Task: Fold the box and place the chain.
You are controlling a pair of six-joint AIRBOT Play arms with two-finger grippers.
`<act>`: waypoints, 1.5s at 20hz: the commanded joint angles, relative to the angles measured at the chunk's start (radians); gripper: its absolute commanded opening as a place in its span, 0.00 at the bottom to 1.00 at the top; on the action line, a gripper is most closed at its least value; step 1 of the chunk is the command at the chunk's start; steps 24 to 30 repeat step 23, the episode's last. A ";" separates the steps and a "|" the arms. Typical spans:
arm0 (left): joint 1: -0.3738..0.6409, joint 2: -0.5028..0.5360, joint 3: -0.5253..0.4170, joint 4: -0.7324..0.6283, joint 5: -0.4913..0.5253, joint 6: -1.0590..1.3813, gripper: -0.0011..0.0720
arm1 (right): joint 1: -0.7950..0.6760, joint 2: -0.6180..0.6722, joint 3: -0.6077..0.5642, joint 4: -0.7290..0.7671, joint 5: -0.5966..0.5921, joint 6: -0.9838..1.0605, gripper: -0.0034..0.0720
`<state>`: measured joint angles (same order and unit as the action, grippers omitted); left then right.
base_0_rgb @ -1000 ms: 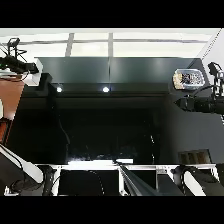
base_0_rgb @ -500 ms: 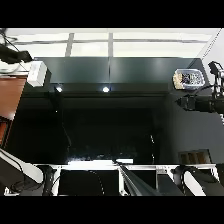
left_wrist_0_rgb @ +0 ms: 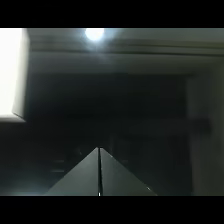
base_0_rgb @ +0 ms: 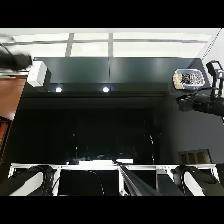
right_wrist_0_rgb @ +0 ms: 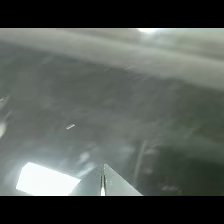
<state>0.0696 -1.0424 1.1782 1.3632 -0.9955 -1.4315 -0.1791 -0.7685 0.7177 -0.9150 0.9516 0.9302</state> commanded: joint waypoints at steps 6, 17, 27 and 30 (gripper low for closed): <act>-0.107 0.566 -0.707 0.014 0.267 -0.013 0.05 | 0.009 0.018 -0.131 -0.027 -0.240 -0.048 0.07; -0.107 0.587 -0.707 0.012 0.255 -0.013 0.05 | 0.009 0.018 -0.131 -0.026 -0.240 -0.048 0.07; -0.107 0.587 -0.707 0.012 0.255 -0.013 0.05 | 0.009 0.018 -0.131 -0.026 -0.240 -0.048 0.07; -0.107 0.587 -0.707 0.012 0.255 -0.013 0.05 | 0.009 0.018 -0.131 -0.026 -0.240 -0.048 0.07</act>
